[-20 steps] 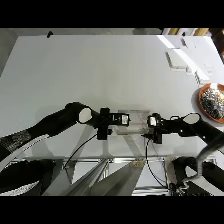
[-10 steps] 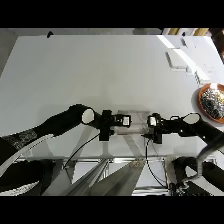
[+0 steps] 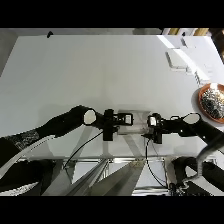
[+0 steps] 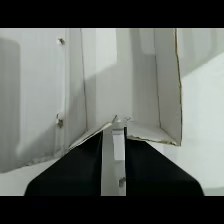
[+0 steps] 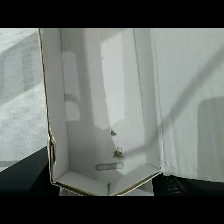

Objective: Fold the box and place the chain.

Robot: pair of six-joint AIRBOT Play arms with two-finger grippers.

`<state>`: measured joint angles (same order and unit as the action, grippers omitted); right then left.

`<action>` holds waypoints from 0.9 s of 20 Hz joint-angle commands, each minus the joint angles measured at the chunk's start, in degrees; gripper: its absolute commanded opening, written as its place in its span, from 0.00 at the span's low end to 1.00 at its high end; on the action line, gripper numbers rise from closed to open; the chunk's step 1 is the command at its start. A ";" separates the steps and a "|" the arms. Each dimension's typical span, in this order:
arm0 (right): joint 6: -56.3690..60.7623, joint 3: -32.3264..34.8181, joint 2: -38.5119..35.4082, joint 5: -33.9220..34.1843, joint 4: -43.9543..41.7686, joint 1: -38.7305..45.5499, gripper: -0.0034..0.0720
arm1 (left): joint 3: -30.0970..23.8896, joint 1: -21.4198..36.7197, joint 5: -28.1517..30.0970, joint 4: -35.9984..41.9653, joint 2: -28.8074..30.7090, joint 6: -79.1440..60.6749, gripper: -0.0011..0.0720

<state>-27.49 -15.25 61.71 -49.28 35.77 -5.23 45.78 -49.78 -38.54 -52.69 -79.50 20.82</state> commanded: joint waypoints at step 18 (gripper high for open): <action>-0.02 0.02 -0.04 0.02 -0.02 0.00 0.67 | 0.02 -2.01 -2.03 2.29 2.45 6.64 0.35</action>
<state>-27.64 -15.25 61.71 -49.32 35.86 -5.23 45.80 -52.10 -38.30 -46.65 -79.42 21.17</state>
